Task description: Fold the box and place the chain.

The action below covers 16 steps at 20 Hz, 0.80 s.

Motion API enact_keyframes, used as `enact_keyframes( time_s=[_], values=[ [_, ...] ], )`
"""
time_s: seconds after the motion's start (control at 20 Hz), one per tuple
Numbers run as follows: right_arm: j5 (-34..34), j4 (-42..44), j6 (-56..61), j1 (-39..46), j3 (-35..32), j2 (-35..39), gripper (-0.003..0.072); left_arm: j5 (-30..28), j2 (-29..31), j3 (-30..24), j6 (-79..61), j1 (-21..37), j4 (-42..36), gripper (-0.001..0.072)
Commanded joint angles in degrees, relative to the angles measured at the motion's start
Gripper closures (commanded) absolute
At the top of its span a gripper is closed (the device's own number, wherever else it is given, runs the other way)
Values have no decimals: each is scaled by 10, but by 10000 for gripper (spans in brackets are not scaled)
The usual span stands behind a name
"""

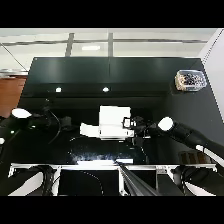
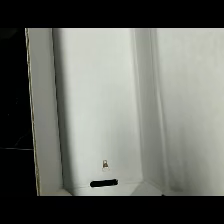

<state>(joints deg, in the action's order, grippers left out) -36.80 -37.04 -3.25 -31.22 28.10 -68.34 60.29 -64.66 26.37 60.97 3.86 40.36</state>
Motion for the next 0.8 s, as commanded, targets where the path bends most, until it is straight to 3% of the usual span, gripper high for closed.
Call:
enact_keyframes(
  time_s=[0.0,0.15,0.3,0.35,0.45,0.55,0.75],
  values=[
    [0,0,0,0,0,0,145,21,-69,-3,-5,-58,-31,682],
    [0,0,0,0,0,0,145,-35,-81,0,-13,-106,-82,681],
    [0,0,0,0,0,0,145,-19,-81,12,-59,-129,-125,676],
    [0,0,0,0,0,0,145,-2,-80,20,-69,-132,-126,555],
    [0,0,0,0,0,0,145,28,-79,39,-70,-132,-125,184],
    [0,0,0,0,0,0,145,51,-79,62,-70,-132,-123,129],
    [0,0,0,0,0,0,145,59,-78,96,-65,-153,-123,129]
  ],
)
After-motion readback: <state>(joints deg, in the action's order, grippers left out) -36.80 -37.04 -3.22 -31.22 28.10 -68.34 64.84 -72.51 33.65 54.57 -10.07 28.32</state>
